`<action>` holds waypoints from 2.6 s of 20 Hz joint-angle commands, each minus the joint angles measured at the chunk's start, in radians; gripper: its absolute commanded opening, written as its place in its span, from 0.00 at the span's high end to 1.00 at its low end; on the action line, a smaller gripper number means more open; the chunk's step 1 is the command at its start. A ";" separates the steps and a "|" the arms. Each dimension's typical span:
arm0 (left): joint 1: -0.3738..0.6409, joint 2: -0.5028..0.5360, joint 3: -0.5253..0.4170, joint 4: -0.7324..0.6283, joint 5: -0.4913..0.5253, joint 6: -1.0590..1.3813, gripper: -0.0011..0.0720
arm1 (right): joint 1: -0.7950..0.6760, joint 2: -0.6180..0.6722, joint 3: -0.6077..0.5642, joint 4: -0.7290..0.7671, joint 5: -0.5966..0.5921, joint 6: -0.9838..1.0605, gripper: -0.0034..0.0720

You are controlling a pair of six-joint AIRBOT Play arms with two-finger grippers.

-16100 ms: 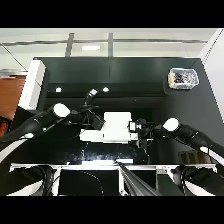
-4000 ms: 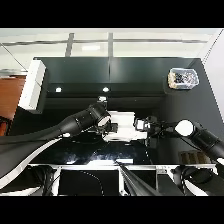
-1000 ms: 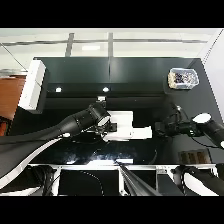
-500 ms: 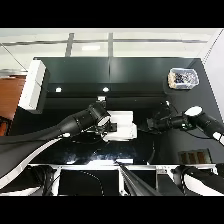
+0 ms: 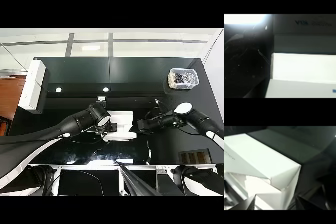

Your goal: Fold the box and place the chain.

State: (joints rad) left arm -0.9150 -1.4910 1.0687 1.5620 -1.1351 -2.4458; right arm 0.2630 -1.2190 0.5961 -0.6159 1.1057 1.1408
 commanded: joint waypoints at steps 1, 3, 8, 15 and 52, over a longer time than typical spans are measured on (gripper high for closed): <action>0.000 -0.001 0.000 0.000 0.000 0.000 0.95 | 0.137 0.000 0.046 -0.124 -0.114 0.163 0.37; 0.000 -0.001 0.000 0.001 0.000 0.000 0.95 | 0.208 0.000 0.093 -0.253 -0.142 0.308 0.38; 0.000 -0.001 0.000 0.000 0.000 0.000 0.95 | 0.351 -0.001 0.191 -0.551 -0.123 0.634 0.38; 0.000 -0.001 0.000 0.000 0.000 0.000 0.95 | 0.441 -0.014 0.230 -0.736 -0.043 0.870 0.48; 0.000 -0.001 0.000 -0.003 0.000 0.000 0.95 | 0.517 -0.136 0.326 -0.800 -0.001 1.047 0.41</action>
State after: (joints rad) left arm -0.9150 -1.4914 1.0687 1.5585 -1.1358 -2.4432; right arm 0.7795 -1.3575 0.9215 -1.4139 1.0828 2.1868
